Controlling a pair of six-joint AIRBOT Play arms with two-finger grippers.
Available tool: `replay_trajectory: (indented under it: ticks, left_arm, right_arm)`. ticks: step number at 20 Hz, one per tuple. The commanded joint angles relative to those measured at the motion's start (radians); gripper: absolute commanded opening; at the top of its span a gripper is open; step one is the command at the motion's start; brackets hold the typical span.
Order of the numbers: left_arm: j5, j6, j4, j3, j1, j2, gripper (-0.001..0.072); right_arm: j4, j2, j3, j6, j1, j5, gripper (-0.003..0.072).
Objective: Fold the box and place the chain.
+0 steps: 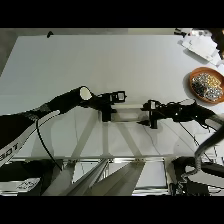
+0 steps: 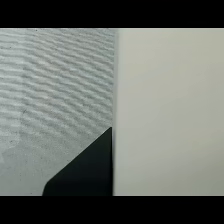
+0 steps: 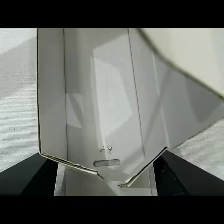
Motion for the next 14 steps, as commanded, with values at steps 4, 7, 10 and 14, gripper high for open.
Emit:
replay_trajectory:
  ticks: [4, 7, 10, 14]
  left_arm:
    - [0.0, 0.001, 0.001, 0.0, 0.0, 0.001, 0.0011]
    - [0.0, 0.001, 0.001, 0.0, 0.0, 0.001, 0.0011]
    - [0.0, 0.001, 0.001, 0.0, 0.0, 0.001, 0.0011]
    - [0.0, 0.001, 0.001, 0.0, 0.0, 0.001, 0.0011]
  right_arm:
    - [0.003, -0.01, 0.008, 0.001, 0.036, 0.002, 0.0578]
    - [-0.002, -0.01, 0.01, 0.004, 0.036, 0.003, 0.0577]
    - [-0.024, -0.012, 0.01, 0.03, 0.036, 0.001, 0.0577]
    - [-0.021, -0.012, 0.011, 0.03, 0.048, -0.007, 0.0576]
